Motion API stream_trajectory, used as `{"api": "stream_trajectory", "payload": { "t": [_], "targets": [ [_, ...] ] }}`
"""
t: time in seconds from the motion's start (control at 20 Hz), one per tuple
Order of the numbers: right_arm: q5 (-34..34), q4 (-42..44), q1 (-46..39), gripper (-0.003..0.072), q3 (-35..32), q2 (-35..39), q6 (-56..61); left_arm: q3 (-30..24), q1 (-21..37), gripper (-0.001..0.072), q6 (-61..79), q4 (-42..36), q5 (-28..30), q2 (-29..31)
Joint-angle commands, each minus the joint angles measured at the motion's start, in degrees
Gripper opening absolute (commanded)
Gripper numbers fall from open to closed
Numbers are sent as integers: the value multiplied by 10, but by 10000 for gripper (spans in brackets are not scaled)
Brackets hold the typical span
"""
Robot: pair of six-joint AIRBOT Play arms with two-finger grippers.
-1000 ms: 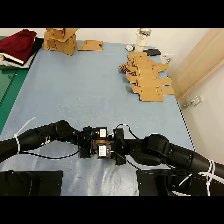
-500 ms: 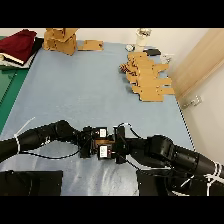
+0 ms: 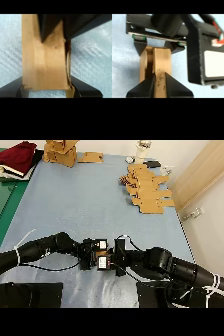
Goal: Fold the box.
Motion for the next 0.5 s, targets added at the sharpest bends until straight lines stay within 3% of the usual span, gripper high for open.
{"api": "stream_trajectory", "payload": {
  "t": [0.0, 0.45],
  "targets": [
    [-11, 47, 0, 181, 0, -2, -15, 0, 0, 451, 1, 1, 0, 0],
    [-23, 90, 0, 183, 0, -30, -15, 0, 0, 452, 1, 1, 0, 0]
  ]
}}
